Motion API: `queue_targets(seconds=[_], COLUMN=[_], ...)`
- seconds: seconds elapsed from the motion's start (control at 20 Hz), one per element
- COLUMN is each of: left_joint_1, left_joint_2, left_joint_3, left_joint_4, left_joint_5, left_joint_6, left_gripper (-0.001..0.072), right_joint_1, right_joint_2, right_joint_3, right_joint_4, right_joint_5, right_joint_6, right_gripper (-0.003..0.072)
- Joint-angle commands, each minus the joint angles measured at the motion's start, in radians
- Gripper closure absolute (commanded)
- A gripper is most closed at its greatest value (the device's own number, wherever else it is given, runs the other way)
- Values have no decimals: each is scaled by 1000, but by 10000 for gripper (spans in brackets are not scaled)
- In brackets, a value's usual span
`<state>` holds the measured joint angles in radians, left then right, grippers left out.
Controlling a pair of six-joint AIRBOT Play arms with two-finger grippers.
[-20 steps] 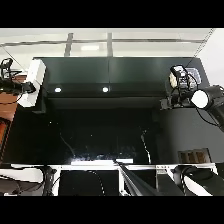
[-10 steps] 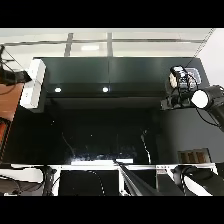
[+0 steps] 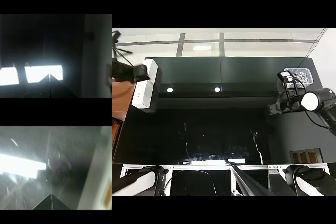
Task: Fold the box and place the chain.
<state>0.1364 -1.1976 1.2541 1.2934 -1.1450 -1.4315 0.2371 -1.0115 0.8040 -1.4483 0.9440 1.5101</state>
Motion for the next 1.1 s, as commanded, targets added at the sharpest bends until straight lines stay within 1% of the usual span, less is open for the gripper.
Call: queue_targets(seconds=[0.0,0.1,0.15,0.2,0.3,0.35,0.45,0.6,1.05], left_joint_1=[-227,-327,-346,-345,-331,-325,-319,-320,-320], left_joint_2=[347,487,529,552,558,558,558,557,557], left_joint_3=[-455,-702,-781,-821,-830,-830,-830,-831,-832], left_joint_4=[48,81,86,83,85,85,80,8,6], left_joint_5=[455,620,668,681,674,692,726,719,718], left_joint_6=[-43,-41,-42,-42,-42,-42,-43,-42,-42], left_gripper=[686,685,685,685,684,683,683,683,683], right_joint_1=[49,35,2,-38,-103,-121,-131,-130,-130], right_joint_2=[8,6,4,4,5,5,5,5,5], right_joint_3=[-76,-150,-187,-212,-217,-217,-217,-217,-217], right_joint_4=[35,24,8,8,8,8,4,5,5], right_joint_5=[-411,-572,-606,-605,-494,-452,-406,-402,-402], right_joint_6=[-35,31,57,69,69,69,69,69,68], right_gripper=[679,678,679,678,679,680,680,680,680])
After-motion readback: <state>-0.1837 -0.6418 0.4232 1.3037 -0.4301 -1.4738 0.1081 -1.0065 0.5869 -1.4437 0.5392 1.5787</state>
